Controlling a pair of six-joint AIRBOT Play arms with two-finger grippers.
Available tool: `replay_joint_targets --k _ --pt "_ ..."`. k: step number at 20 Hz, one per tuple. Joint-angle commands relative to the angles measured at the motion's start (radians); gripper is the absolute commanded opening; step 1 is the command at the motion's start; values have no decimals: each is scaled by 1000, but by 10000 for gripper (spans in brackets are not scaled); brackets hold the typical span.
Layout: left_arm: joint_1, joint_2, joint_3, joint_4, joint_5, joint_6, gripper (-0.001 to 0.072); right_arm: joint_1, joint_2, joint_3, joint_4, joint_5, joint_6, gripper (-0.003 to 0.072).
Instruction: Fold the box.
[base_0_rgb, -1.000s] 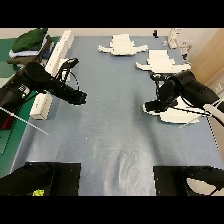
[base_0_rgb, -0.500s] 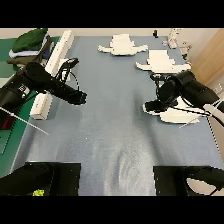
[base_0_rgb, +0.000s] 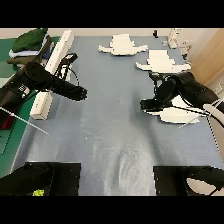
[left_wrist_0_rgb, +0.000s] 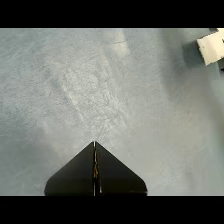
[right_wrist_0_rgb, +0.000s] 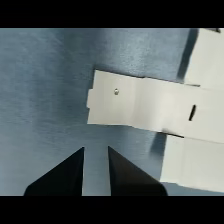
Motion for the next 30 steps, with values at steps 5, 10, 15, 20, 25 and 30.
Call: replay_joint_targets --k 5,10,15,20,25,30 --pt "-1 -1 0 -121 45 0 16 -307 -5 229 -235 -321 40 372" --pt "-1 -1 0 -201 -26 0 16 -756 -32 250 -262 -304 -106 387" --pt "-1 -1 0 -223 -81 0 17 -1119 -158 253 71 -177 -427 452" --pt "-1 -1 0 -245 -76 -19 16 -1297 -372 347 403 -309 -679 451" --pt "-1 -1 0 -245 -76 -21 16 -1301 -515 443 531 -386 -763 451" --pt "-1 -1 0 -245 -76 -45 16 -1301 -573 458 536 -398 -799 438"
